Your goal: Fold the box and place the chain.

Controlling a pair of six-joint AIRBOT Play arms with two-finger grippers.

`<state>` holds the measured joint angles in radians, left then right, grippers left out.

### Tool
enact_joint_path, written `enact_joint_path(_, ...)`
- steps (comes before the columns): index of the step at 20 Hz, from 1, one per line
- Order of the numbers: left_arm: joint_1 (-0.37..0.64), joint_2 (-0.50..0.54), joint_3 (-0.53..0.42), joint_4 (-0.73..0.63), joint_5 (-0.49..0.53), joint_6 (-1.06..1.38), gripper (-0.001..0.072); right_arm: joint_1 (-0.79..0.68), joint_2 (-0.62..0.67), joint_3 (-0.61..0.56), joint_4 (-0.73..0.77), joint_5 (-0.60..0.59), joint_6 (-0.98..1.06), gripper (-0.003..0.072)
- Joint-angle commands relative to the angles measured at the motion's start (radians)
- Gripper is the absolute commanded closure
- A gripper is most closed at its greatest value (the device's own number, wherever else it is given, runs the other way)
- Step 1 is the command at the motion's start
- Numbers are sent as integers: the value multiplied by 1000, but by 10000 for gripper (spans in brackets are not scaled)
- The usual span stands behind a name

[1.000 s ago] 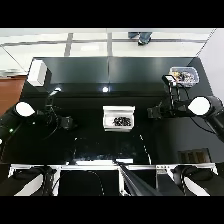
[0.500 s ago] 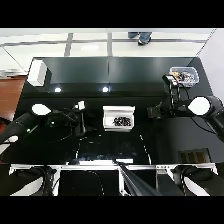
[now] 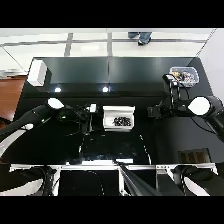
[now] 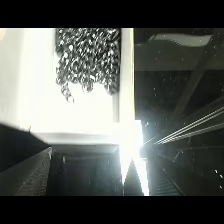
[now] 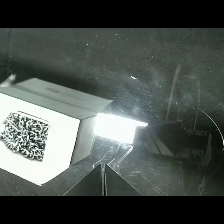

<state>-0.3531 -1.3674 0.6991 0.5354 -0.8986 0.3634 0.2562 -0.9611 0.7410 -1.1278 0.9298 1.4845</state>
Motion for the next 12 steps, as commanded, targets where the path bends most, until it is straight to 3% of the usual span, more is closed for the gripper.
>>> enact_joint_path(1,-22,-31,26,-27,44,-21,-6,0,0,0,0,-5,0,675)
enact_joint_path(12,-62,-55,57,7,61,-50,-4,0,0,0,0,-42,0,675)
